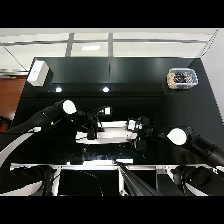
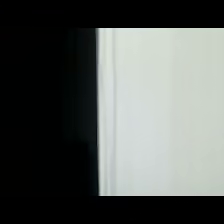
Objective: Fold the box and place the chain.
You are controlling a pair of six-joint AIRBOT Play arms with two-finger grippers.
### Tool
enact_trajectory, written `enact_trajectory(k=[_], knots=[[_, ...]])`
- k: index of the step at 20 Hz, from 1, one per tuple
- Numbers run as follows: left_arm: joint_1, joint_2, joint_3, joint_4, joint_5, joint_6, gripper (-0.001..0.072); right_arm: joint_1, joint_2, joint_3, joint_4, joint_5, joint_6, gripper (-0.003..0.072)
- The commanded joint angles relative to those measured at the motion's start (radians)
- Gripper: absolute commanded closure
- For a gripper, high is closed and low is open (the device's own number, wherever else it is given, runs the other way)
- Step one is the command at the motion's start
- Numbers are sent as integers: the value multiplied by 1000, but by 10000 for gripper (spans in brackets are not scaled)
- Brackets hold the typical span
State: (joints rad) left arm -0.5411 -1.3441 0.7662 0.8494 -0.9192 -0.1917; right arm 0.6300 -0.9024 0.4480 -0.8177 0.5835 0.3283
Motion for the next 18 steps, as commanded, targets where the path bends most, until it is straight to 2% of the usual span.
enact_trajectory(k=[1, 4, 7, 10, 16, 18], knots=[[0, 0, 0, 2, -1, 1, 681, -1, 0, 1, 5, -12, -19, 58], [0, 0, 0, 2, -1, 1, 681, -49, 0, 1, 11, -3, -19, 59], [0, 0, 1, 2, -1, 1, 681, -98, 0, 1, 85, 63, -87, 58], [0, 1, 2, 2, -1, 1, 681, -100, -6, 1, 171, 75, -161, 58], [-1, 1, 2, 2, 0, 0, 681, -101, -101, 37, 246, 32, -261, 59], [-1, 1, 2, 2, 0, 0, 681, -106, -129, 42, 249, 57, -261, 59]])
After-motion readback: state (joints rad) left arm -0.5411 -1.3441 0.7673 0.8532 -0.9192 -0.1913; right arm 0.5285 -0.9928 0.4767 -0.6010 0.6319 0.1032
